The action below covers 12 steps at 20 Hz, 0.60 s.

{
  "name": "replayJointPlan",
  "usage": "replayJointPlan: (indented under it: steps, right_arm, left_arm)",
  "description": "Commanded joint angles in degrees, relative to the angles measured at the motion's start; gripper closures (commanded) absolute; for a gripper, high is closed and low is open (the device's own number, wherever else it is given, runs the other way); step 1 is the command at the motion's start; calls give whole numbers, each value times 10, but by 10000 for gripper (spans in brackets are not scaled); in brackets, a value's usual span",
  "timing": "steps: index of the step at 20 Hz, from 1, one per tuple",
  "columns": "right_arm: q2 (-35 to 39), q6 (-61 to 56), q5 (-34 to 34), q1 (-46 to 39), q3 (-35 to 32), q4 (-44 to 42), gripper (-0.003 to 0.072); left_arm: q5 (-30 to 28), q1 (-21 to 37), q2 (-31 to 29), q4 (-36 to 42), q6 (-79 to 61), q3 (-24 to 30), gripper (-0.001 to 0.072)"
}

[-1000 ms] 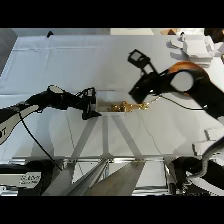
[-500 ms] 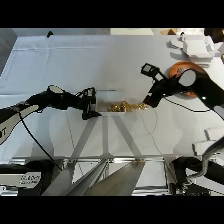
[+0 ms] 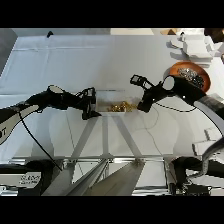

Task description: Fold the box and place the chain.

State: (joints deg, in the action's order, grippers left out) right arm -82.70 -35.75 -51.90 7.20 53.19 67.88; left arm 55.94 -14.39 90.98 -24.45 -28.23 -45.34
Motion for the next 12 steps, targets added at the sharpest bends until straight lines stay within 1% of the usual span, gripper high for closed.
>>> replayJointPlan:
  steps: [1,2,4,5,6,7,8,9,12]
  right_arm:
    - [-22,-4,3,3,0,17,103]
    - [-26,-5,6,3,0,26,123]
    - [-32,-38,23,3,0,53,258]
    - [-33,-57,31,3,0,68,306]
    - [-33,-65,32,3,0,78,338]
    - [-33,-64,29,3,-1,83,415]
    - [-33,-64,23,3,-1,84,554]
    - [-33,-64,12,3,0,83,678]
    - [-33,-65,-19,14,-1,83,676]
  left_arm:
    - [0,0,0,0,0,0,434]
    - [0,0,0,0,0,0,434]
    - [0,0,0,0,0,0,434]
    - [0,0,0,0,0,0,434]
    - [0,0,0,0,0,0,434]
    - [0,0,0,0,0,0,434]
    - [0,0,0,0,0,0,434]
    - [0,0,0,0,0,0,434]
    - [0,0,0,0,0,0,434]
